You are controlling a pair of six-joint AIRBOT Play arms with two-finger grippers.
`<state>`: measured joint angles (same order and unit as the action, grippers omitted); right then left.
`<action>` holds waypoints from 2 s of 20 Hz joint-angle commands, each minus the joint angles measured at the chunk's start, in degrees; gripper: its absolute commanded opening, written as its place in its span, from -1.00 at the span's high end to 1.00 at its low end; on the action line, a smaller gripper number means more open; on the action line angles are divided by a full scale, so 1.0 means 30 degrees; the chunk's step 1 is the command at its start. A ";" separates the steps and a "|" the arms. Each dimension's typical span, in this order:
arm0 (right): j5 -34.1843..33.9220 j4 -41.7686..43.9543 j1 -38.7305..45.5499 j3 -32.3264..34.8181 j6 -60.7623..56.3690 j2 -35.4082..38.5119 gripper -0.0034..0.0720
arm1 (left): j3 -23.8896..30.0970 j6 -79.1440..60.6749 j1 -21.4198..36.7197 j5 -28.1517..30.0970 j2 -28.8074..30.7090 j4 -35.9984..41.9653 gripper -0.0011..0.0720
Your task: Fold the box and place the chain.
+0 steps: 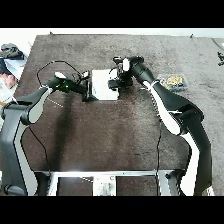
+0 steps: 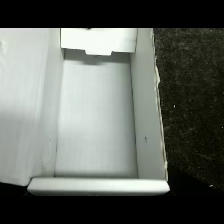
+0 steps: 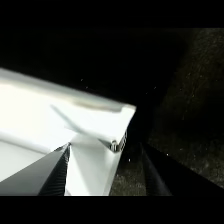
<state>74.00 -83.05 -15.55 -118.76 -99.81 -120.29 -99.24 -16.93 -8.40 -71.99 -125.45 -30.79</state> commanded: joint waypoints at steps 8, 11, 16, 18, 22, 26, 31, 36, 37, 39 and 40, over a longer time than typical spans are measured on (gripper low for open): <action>-0.0780 -0.0903 -0.0233 0.0619 -0.1610 -0.0117 -0.09 | -0.0015 0.0000 0.0000 -0.0007 -0.0015 0.0124 0.03; -0.0816 -0.0969 -0.0568 0.0619 -0.1625 -0.0211 -0.09 | -0.0015 0.0000 0.0000 -0.0015 -0.0007 0.0131 0.03; -0.0772 -0.1683 -0.0590 0.0619 -0.1843 -0.0284 -0.09 | -0.0015 0.0000 0.0000 -0.0007 -0.0007 0.0131 0.03; -0.0787 -0.1902 -0.0590 0.0619 -0.2142 -0.0386 -0.09 | -0.0015 0.0000 0.0000 -0.0015 -0.0007 0.0131 0.03; -0.1056 -0.1953 -0.0634 0.0619 -0.2193 -0.0546 0.31 | -0.0015 0.0000 0.0000 -0.0007 -0.0007 0.0131 0.03; -0.0962 -0.2273 -0.0911 0.0619 -0.2455 -0.0546 0.31 | -0.0015 0.0000 0.0000 -0.0015 -0.0007 0.0138 0.03; -0.0590 -0.2674 -0.0947 0.0619 -0.2965 -0.0546 0.46 | -0.0015 0.0000 0.0000 -0.0015 -0.0007 0.0138 0.03; -0.0612 -0.3402 -0.1035 0.0619 -0.3198 -0.0546 0.48 | -0.0015 0.0000 0.0000 -0.0007 -0.0015 0.0138 0.03; -0.0714 -0.3410 -0.1035 0.0619 -0.3191 -0.0546 0.48 | -0.0015 0.0000 0.0000 -0.0007 -0.0007 0.0138 0.03; -0.0969 -0.3395 -0.1042 0.0612 -0.3177 -0.0525 0.26 | -0.0015 0.0000 0.0000 -0.0007 -0.0007 0.0138 0.03; -0.0954 -0.3402 -0.1042 0.0612 -0.3169 -0.0452 0.26 | -0.0015 0.0000 0.0000 -0.0015 -0.0007 0.0138 0.03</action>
<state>71.94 -92.82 -18.59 -116.92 -109.19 -121.86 -99.22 -16.91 -8.40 -72.03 -125.47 -30.33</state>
